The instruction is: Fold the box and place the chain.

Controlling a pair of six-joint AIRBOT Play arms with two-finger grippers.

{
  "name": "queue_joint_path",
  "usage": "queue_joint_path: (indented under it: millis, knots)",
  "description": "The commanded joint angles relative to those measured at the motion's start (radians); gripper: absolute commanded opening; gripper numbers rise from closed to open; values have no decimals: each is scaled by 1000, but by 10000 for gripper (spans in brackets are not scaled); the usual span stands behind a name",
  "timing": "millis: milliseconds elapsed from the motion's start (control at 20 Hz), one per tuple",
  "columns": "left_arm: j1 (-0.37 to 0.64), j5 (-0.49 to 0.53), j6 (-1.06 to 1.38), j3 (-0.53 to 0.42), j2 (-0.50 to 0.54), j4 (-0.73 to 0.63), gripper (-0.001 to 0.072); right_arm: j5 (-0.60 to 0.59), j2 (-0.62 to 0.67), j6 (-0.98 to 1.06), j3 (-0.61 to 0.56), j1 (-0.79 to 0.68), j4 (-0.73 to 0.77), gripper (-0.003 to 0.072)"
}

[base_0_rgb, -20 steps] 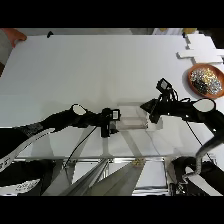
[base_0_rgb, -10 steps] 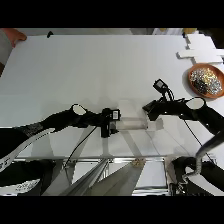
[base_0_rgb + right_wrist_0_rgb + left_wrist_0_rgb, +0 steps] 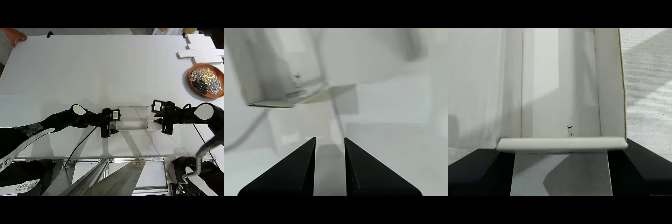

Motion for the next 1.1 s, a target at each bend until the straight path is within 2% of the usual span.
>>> queue_joint_path:
  millis: [0, 300, 350, 400, 450, 700, 800, 850, 950, 1050]
  knots:
    - [0, 1, 0, 0, 1, 0, 333, 51, -18, -198, -16, 1, 74, 158]
    - [0, 1, 0, 0, 1, 0, 333, 48, -103, -278, -16, 1, 137, 158]
    - [0, 1, 0, 0, 1, 0, 333, 48, -112, -296, -16, 1, 165, 153]
    - [0, 1, 0, 0, 1, 0, 333, 46, -122, -308, -16, 1, 191, 101]
    - [0, 1, 0, 0, 1, 0, 333, 43, -132, -325, -16, 1, 212, 88]
    - [0, 1, 0, 0, 1, 0, 333, 13, -171, -326, -16, 3, 295, 91]
    - [0, 1, 0, 0, 1, 0, 333, -5, -196, -325, -16, 39, 300, 136]
    - [0, 1, 0, 0, 1, 0, 333, -18, -210, -325, -16, 65, 312, 194]
    - [0, 1, 0, 0, 1, 0, 333, -47, -230, -317, -16, 97, 318, 223]
    - [0, 1, 0, 0, 1, 0, 333, -62, -227, -301, -16, 93, 310, 310]
